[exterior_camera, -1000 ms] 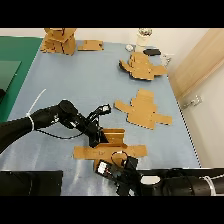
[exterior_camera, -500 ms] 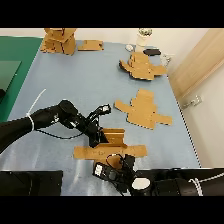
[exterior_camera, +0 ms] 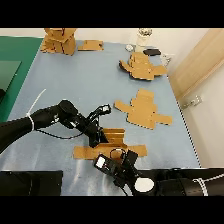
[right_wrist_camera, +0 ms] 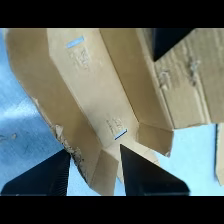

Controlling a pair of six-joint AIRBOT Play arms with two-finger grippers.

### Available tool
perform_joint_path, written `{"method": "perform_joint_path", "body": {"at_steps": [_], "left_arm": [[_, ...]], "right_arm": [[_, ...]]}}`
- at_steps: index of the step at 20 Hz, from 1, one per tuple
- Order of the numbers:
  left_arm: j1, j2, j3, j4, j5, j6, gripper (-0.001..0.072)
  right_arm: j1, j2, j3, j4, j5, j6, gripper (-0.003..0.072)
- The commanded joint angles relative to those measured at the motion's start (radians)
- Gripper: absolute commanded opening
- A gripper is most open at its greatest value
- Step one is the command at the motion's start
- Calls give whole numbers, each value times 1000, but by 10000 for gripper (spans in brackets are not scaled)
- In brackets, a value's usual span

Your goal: Fold the box.

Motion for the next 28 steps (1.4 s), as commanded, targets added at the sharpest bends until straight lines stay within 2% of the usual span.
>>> {"method": "perform_joint_path", "body": {"at_steps": [1,2,3,8,12,16,20,22,24,28], "left_arm": [[0,0,0,0,0,0,13],[0,0,0,0,0,0,14],[0,0,0,0,0,0,14],[0,0,0,0,0,0,14],[0,0,0,0,0,0,14],[0,0,0,0,0,0,14],[0,0,0,0,0,0,14],[0,0,0,0,0,0,14],[0,0,0,0,0,0,14],[0,0,0,0,0,0,14]], "right_arm": [[0,3,3,-24,11,23,476],[0,8,3,-29,11,23,528],[-2,13,2,-40,-1,21,720],[-35,78,-49,-43,14,-64,720],[-36,224,-145,-121,65,-84,720],[-63,362,-231,-131,100,-85,720],[-158,435,-263,-113,194,-221,720],[-241,435,-264,-57,267,-334,720],[-354,435,-264,59,358,-516,720],[-635,435,-264,449,476,-1051,720]]}}
